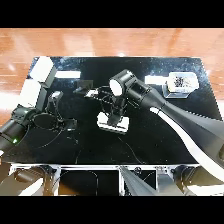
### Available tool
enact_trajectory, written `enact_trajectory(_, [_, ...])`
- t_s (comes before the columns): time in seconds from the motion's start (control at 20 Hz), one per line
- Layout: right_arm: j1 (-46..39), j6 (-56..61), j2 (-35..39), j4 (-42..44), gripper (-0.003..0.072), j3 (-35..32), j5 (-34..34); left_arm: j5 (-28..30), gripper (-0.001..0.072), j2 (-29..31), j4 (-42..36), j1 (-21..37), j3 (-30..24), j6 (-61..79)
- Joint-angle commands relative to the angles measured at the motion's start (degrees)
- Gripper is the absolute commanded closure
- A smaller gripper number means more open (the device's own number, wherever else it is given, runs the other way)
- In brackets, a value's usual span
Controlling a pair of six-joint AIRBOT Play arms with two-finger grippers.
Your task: Fold the box and place the chain.
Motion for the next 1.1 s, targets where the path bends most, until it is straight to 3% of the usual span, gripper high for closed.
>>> enact_trajectory(0.0, [0.04, 0.0, -0.04, -1.42, 0.0523, -0.04, -0.22, 0.0, 0.0205, -0.04, 0.02, 0.0, -0.04, 0.0])
enact_trajectory(0.75, [0.61, 0.39, -0.04, 1.18, 0.0519, -3.61, -0.02, -0.04, 0.0205, -0.07, 0.04, 0.0, -0.04, 0.0])
enact_trajectory(0.85, [0.63, 0.85, -0.04, 1.55, 0.0397, -3.61, -0.68, -0.02, 0.0205, -0.07, 0.02, 0.0, -0.04, 0.0])
enact_trajectory(1.05, [0.59, 0.85, -0.04, 1.62, 0.0397, -3.63, -1.9, -0.02, 0.0205, -0.07, 0.02, 0.0, -0.04, 0.0])
